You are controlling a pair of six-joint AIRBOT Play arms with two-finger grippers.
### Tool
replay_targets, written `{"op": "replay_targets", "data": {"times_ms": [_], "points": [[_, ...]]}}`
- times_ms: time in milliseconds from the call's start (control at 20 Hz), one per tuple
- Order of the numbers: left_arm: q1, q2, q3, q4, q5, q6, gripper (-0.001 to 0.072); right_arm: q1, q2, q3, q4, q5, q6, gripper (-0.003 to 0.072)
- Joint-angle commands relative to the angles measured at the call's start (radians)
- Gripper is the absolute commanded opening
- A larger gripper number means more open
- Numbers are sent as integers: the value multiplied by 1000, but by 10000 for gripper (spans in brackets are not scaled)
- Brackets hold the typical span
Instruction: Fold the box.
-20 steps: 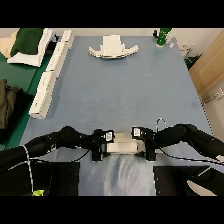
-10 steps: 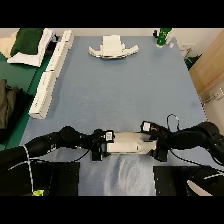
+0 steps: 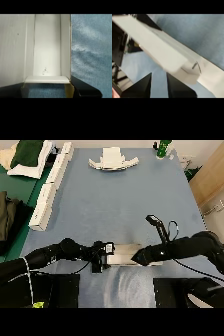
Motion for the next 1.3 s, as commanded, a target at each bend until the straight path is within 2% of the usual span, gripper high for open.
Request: {"op": "replay_targets", "data": {"times_ms": [0, 300, 650, 1250], "points": [[0, 0, 1, 0, 0, 0, 484, 34, -167, 51, 46, 199, 52, 287], [0, 0, 1, 0, 0, 0, 483, 34, -388, 225, -75, 329, 37, 286], [0, 0, 1, 0, 0, 0, 483, 57, -593, 230, -95, 330, -3, 286], [0, 0, 1, 0, 0, 0, 484, 79, -593, 230, -95, 335, -24, 286]]}}
